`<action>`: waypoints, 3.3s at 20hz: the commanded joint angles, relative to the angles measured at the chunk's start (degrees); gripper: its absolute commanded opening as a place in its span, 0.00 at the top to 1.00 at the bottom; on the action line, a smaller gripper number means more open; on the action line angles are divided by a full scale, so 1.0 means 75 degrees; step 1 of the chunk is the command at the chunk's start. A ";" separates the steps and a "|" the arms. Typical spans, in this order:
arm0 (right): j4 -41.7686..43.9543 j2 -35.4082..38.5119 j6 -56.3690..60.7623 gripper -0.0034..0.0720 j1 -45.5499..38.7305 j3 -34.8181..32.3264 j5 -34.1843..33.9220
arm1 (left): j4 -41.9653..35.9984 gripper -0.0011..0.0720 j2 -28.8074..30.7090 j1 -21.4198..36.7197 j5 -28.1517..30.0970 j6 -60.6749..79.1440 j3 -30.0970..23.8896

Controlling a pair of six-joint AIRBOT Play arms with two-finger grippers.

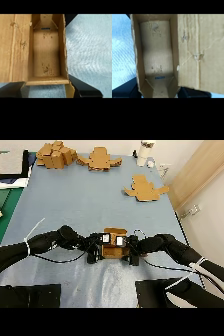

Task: Fold the box.

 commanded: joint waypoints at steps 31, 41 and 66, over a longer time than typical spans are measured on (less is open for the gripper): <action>-0.3249 0.1635 0.4948 0.01 -0.0061 0.0618 -0.1408 | 0.0009 0.26 -0.0003 -0.0006 -0.0003 0.0006 0.0006; -0.0277 0.3835 0.8288 0.01 0.0009 0.0595 -0.3279 | 0.0009 0.26 -0.0003 -0.0006 -0.0003 0.0006 0.0006; 0.0720 -0.1690 0.9186 0.95 -0.0064 0.2337 -0.0667 | 0.0009 0.26 -0.0003 -0.0006 -0.0006 0.0003 0.0006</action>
